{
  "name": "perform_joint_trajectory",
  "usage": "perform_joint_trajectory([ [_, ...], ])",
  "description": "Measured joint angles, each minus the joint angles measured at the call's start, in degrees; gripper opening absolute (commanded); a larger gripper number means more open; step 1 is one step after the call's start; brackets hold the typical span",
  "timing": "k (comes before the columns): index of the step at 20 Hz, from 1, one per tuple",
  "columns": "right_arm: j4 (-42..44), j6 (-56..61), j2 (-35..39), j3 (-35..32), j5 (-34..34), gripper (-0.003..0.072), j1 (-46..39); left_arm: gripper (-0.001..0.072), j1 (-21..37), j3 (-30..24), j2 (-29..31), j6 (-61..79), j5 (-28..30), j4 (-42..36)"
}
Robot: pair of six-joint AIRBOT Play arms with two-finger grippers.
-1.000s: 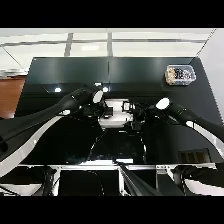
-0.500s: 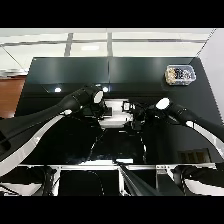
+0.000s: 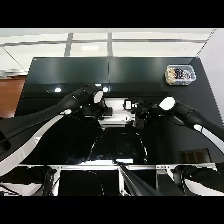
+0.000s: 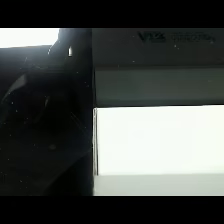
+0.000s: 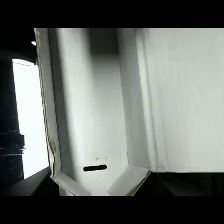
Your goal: Fold the box and place the chain.
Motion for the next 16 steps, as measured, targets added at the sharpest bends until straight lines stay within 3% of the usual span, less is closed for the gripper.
perform_joint_trajectory([
  [9,-5.9,1.3,1.7,0.0,2.2,0.0717,0.0,0.0027,0.0,0.0,0.0,1.3,-0.5,0.0],
  [10,-5.9,1.3,1.6,0.0,2.4,0.0514,0.1,0.0027,0.0,0.0,0.0,1.3,-0.4,0.0],
  [12,-5.9,1.4,1.2,0.0,2.8,0.0188,0.3,0.0027,0.0,0.0,0.0,1.4,-0.4,-0.2],
  [13,-5.7,1.4,1.1,0.0,3.1,0.0126,0.5,0.0027,0.0,0.0,0.0,1.4,-0.4,-0.3],
  [16,-4.1,1.4,0.8,0.0,3.2,0.0127,0.6,0.0027,0.0,0.0,0.0,1.4,-0.4,-0.3],
])
